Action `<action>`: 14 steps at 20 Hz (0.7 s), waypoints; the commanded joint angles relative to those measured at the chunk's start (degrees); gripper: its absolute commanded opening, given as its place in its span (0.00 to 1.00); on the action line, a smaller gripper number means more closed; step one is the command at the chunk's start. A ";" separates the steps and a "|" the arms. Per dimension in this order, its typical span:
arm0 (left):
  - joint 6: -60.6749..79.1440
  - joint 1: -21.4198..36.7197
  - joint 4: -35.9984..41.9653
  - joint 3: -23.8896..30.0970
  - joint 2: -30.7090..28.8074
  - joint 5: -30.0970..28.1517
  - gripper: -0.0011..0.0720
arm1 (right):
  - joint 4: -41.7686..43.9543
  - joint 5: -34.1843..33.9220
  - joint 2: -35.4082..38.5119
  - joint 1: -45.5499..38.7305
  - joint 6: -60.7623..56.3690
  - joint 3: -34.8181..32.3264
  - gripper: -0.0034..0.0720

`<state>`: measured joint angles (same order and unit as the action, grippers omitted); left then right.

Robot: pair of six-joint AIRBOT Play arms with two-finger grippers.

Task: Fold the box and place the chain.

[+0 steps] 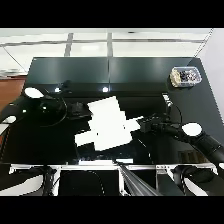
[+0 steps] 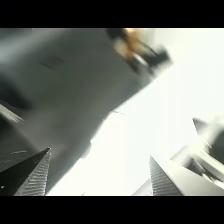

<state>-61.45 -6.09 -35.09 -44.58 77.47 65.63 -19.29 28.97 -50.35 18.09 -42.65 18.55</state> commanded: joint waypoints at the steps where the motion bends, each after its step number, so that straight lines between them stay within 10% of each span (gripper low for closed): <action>1: 10.14 -3.21 8.13 -0.04 6.88 4.85 0.99 | 0.44 -3.10 0.07 1.46 0.00 -0.17 0.06; 11: 22.53 -7.10 2.03 -5.20 9.27 7.91 0.95 | 0.22 -2.19 0.07 1.49 0.00 -0.17 0.06; 14: 24.33 -7.06 0.61 -5.70 9.27 8.13 0.74 | 0.17 -2.16 0.07 1.49 0.02 -0.17 0.06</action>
<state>-39.48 -13.04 -32.49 -49.39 86.63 73.34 -19.05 26.61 -50.30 19.53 -42.63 18.41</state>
